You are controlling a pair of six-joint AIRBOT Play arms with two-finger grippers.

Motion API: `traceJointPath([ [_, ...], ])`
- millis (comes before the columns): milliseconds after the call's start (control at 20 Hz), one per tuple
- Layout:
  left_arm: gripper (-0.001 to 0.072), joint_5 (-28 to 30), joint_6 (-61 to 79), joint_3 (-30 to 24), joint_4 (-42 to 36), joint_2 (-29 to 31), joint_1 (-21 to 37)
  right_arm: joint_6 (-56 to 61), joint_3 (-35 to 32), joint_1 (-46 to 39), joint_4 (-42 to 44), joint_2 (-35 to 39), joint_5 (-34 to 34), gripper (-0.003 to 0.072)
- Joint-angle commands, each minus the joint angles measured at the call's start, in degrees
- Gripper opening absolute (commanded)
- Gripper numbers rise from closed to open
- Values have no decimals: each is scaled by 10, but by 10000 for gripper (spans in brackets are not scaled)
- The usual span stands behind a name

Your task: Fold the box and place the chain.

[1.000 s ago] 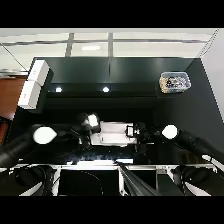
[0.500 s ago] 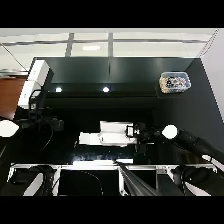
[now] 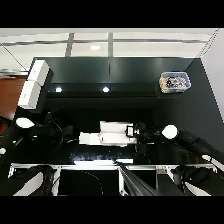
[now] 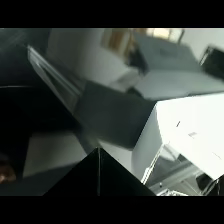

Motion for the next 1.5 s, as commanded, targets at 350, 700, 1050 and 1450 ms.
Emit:
traceJointPath([
  [350, 29, 63, 108, 14, -133, -60, -132, 0, 0, 0, 0, 0, 0, 428],
  [700, 581, 16, 108, 37, -130, -27, -131, 0, 0, 0, 0, 0, 0, 428],
  [1050, 581, 3, 112, 66, -161, -27, -159, 0, 0, 0, 0, 0, 0, 428],
  [1450, 578, 166, -21, 103, -76, -27, -323, 0, 0, 0, 0, 0, 0, 428],
])
